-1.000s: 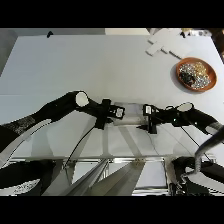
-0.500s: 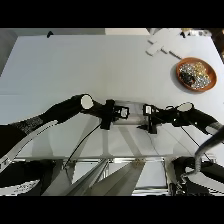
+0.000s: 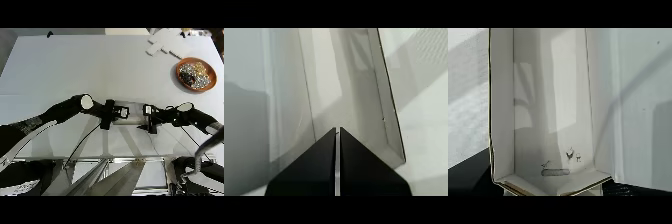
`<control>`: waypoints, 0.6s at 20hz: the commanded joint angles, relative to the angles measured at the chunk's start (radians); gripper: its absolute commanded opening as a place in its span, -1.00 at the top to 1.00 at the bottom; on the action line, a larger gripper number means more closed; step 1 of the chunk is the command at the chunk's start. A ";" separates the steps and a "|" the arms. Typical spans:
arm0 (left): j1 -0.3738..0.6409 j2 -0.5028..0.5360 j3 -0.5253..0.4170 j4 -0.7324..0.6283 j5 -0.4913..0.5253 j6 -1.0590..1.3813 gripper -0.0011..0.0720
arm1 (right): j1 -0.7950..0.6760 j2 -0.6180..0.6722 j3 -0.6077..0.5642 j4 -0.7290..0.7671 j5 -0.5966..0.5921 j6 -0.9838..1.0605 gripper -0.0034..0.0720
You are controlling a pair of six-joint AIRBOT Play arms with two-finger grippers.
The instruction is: Fold the box and place the chain.
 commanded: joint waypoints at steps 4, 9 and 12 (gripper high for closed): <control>0.104 0.090 0.000 0.200 -0.122 -0.188 0.88 | 0.001 0.000 -0.001 0.000 0.001 0.000 -0.41; 0.092 0.066 0.000 0.190 -0.140 -0.173 0.52 | 0.001 0.000 -0.001 0.000 0.001 0.000 -0.41; 0.058 0.035 0.000 0.103 -0.137 -0.064 0.55 | 0.001 0.000 -0.001 0.000 0.001 0.000 -0.41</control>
